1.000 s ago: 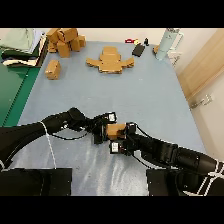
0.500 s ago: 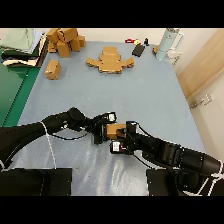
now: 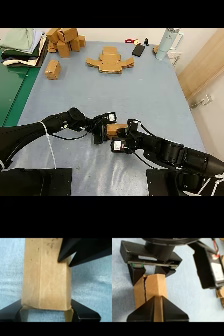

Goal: Fold the box.

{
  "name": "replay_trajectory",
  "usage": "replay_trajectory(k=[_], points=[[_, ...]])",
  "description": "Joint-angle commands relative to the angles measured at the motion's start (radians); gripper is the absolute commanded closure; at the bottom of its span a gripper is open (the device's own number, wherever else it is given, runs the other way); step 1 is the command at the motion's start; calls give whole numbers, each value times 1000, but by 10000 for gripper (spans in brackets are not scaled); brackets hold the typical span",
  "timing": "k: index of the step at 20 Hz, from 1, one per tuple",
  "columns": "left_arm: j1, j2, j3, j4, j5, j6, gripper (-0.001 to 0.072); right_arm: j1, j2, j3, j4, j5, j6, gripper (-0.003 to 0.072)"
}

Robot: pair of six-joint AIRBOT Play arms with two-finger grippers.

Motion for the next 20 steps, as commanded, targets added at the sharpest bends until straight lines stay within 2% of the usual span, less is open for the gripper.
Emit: replay_trajectory(k=[1, 2, 3, 20], points=[[1, 0, 1, 0, 0, 0, 246, 0, 3, 1, 0, -4, 0, 545], [1, 0, 1, 0, 0, 0, 246, -1, 3, 1, 0, -4, 0, 560], [1, 0, 1, 0, 0, 0, 246, -1, 2, 1, -1, -6, 0, 606], [1, 0, 1, 0, 0, 0, 246, 2, -21, 1, 19, -14, 0, 606]])
